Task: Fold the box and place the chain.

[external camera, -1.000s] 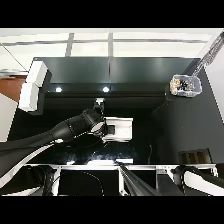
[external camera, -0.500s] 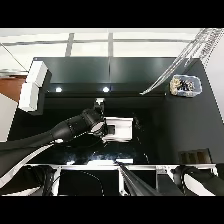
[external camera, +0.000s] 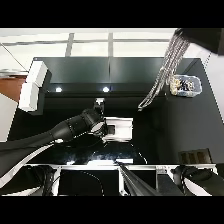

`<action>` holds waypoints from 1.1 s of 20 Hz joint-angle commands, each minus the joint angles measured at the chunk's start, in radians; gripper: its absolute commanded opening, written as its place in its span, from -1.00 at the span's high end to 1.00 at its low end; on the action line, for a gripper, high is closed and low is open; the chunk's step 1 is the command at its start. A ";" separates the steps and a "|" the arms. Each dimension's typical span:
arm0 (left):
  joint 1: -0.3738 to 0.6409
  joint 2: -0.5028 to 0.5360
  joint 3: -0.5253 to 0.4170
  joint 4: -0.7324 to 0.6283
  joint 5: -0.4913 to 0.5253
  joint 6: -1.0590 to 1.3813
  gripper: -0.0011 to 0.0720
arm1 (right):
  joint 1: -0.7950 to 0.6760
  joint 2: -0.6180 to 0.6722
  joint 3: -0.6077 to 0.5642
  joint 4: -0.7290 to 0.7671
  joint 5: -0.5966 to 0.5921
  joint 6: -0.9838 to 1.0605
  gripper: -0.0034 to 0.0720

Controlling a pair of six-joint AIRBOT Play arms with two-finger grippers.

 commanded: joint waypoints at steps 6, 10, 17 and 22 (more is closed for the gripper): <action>0.001 0.000 0.000 0.000 0.000 0.000 0.89 | 0.082 0.001 0.001 0.019 0.051 -0.035 0.82; 0.001 0.000 0.000 0.000 -0.001 0.000 0.89 | 0.082 0.002 0.001 0.023 0.058 -0.034 0.82; 0.001 0.000 0.000 0.000 -0.001 0.000 0.89 | 0.094 0.032 0.001 0.023 0.070 -0.034 0.82; 0.001 0.000 0.000 -0.001 -0.001 0.000 0.89 | 0.187 0.036 0.000 0.023 0.069 -0.034 0.82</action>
